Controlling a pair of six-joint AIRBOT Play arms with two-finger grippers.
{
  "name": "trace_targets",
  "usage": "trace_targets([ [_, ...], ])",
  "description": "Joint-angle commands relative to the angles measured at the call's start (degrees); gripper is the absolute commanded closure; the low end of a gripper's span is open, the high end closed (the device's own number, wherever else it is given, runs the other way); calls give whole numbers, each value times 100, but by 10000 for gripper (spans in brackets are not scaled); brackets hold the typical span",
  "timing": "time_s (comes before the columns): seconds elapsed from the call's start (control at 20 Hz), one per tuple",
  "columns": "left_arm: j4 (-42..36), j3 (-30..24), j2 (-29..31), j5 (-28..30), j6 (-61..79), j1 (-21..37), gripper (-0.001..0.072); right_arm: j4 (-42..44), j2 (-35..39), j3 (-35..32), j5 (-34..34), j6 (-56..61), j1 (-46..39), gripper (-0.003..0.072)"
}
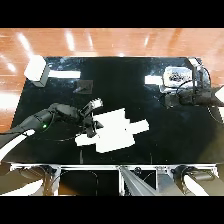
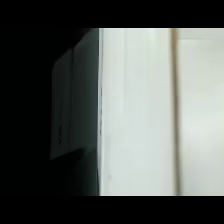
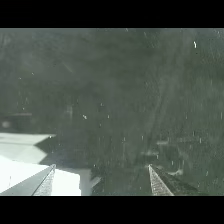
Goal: Fold the box and place the chain.
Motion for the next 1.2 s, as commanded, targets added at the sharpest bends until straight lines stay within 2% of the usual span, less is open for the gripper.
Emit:
trace_targets([
  [0.0, 970, 271, 4, -203, 79, -74, 688, -225, 7, 4, -378, -431, 155, -34],
  [0.15, 1344, 518, -4, -776, 79, -162, 687, -372, 7, 4, -627, -428, 155, -34],
  [0.2, 1683, 632, -4, -772, 79, -203, 687, -369, 7, 4, -656, -424, 155, -34],
  [0.3, 1784, 752, -4, -778, 79, -223, 687, -376, -4, 2, -431, -581, 155, -34],
  [0.45, 1794, 745, -26, -791, 79, -275, 687, -74, -9, -144, 358, -2450, 168, -34],
  [0.55, 1808, 745, -85, -778, 81, -306, 687, 446, -9, -643, 468, -3821, 396, -34],
  [0.65, 1794, 745, -153, -765, 79, -306, 687, 595, -9, -1241, 136, -4428, 957, -34],
  [0.9, 1790, 745, -208, -765, 79, -306, 686, 599, -24, -2153, -1502, -4682, 2542, -34],
  [1.15, 1609, 765, -175, -568, 79, -293, 686, 638, -48, -2358, -1700, -4809, 2907, -34],
])
